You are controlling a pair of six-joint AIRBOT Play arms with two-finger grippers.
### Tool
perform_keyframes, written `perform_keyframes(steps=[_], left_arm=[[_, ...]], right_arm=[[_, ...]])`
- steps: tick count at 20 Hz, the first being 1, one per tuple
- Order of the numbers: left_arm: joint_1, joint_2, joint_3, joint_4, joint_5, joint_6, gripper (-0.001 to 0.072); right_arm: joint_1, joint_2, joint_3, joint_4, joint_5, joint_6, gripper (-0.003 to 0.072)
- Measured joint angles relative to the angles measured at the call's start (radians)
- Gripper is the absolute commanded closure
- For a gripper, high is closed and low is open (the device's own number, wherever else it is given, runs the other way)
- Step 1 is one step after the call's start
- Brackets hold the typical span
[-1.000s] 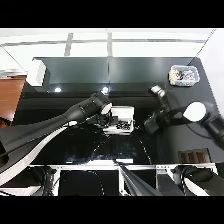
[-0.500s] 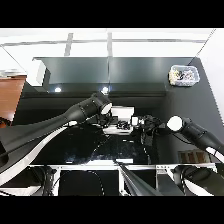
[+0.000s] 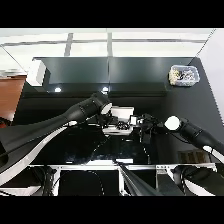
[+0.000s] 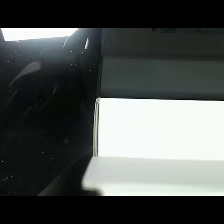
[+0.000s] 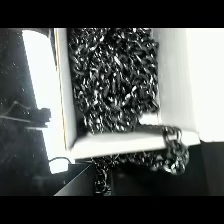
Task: Fold the box and place the chain.
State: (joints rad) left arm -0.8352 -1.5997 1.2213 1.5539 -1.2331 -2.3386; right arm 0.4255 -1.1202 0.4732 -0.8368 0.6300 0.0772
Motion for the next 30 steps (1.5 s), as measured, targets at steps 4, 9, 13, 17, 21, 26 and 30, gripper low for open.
perform_keyframes(steps=[4,9,13,17,21,26,30], left_arm=[[0.0,0.0,0.0,0.0,-0.001,0.0,0.0684],[0.0,0.0,0.0,0.0,-0.002,0.0,0.0684],[0.0,0.0,0.0,0.0,-0.002,0.0,0.0684],[0.0,0.0,0.0,0.0,-0.002,0.0,0.0684],[0.0,0.0,0.0,0.0,-0.002,0.0,0.0684],[0.0,0.0,0.0,0.0,-0.002,0.0,0.0684],[0.0,0.0,0.0,0.0,-0.002,0.0,0.0684]], right_arm=[[-0.035,0.091,0.007,-0.084,0.033,0.228,0.0671],[-0.129,0.28,0.138,-0.089,0.279,0.565,0.0671],[-0.155,0.361,0.289,0.112,0.417,0.733,0.0671],[-0.147,0.367,0.345,0.332,0.418,0.789,0.0671],[-0.107,0.312,0.344,0.362,0.403,0.814,0.067],[-0.09,0.246,0.29,0.323,0.362,0.841,0.0466],[-0.123,0.231,0.273,0.272,0.353,0.855,0.0467]])
